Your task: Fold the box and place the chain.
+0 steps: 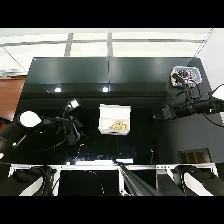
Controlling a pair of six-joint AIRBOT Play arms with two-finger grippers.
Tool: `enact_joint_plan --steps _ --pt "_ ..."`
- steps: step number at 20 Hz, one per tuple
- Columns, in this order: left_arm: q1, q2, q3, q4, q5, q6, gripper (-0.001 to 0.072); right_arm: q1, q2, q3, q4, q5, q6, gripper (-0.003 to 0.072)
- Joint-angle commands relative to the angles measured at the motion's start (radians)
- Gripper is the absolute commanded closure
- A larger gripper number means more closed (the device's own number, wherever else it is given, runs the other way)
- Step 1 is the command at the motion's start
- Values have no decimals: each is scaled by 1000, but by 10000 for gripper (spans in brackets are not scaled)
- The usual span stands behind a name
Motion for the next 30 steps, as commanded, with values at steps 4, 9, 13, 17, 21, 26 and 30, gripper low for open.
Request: enact_joint_plan --steps 4,9,13,17,21,26,30 --pt "4 -314 64 -158 66 695 -7 43 0 1 12 -60 8 475" --pt "-18 -421 183 -158 100 713 -7 70 0 1 9 -78 7 475" --pt "-40 -453 211 -200 61 706 -7 69 0 1 7 -78 8 475" --pt "-81 -460 211 -190 69 707 -7 69 0 1 5 -78 8 475" --pt "-95 -477 212 -251 140 708 -7 69 0 1 0 -79 7 475" --pt "-120 -481 212 -262 142 714 -6 69 0 1 0 -94 8 475" --pt "-140 -481 212 -260 126 713 -4 69 0 1 0 -101 8 476"
